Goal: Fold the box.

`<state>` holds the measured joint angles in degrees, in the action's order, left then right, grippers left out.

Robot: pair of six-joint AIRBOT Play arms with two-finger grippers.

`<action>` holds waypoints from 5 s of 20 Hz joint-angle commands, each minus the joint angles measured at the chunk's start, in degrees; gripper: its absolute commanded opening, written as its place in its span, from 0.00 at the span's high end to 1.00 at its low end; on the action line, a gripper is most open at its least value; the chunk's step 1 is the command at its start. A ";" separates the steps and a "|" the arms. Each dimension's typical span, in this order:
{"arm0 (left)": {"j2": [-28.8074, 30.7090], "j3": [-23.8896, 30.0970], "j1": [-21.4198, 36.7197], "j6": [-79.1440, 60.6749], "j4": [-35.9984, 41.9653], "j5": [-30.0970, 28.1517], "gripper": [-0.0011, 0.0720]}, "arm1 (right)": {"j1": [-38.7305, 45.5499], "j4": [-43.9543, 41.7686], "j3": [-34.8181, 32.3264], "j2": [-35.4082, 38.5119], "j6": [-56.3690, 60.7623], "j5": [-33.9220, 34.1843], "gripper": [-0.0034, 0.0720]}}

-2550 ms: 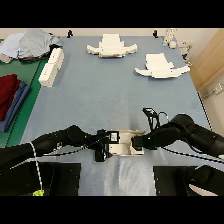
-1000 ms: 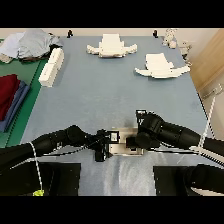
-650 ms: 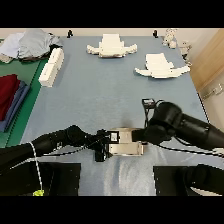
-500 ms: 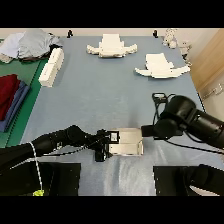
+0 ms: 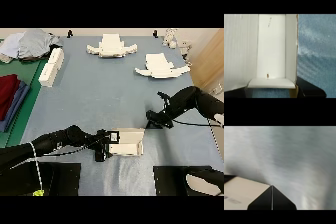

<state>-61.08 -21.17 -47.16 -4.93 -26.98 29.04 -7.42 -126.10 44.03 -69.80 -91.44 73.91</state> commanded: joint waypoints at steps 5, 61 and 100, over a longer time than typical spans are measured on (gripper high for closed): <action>0.02 -0.02 0.00 0.00 -0.02 -0.02 0.36 | 1.31 -25.27 3.80 -13.99 -31.30 19.19 0.95; 0.02 -0.02 0.00 0.00 0.00 -0.02 0.36 | -45.57 9.88 -21.09 25.73 -65.22 -40.70 0.29; 0.02 -0.02 0.00 0.00 0.00 0.00 0.36 | -46.23 13.55 -20.20 28.17 -62.01 -40.81 0.61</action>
<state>-61.10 -21.17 -47.13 -4.80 -26.92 29.04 -53.63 -112.07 23.77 -40.47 -153.73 32.53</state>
